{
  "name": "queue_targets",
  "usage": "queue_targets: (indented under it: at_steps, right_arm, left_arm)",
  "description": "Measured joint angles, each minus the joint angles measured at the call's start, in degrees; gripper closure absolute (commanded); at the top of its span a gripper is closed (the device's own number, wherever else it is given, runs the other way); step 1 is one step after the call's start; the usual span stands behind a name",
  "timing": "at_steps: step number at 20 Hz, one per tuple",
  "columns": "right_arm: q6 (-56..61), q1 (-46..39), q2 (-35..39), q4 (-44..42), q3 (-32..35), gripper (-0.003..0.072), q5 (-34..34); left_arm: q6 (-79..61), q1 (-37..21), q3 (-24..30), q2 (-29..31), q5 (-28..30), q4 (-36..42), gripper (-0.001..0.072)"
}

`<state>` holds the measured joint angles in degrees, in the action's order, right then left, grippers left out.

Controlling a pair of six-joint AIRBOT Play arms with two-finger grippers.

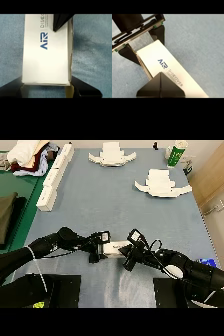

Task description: Fold the box.

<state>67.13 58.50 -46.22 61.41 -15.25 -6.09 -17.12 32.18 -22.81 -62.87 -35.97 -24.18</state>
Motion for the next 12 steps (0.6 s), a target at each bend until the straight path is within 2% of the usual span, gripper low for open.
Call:
queue_targets:
  at_steps: [12]
  right_arm:
    - [0.83,0.50,-2.27,-1.20,0.87,0.0685,1.42]
  left_arm:
    - [0.02,0.00,0.00,0.00,-0.04,0.00,0.0296]
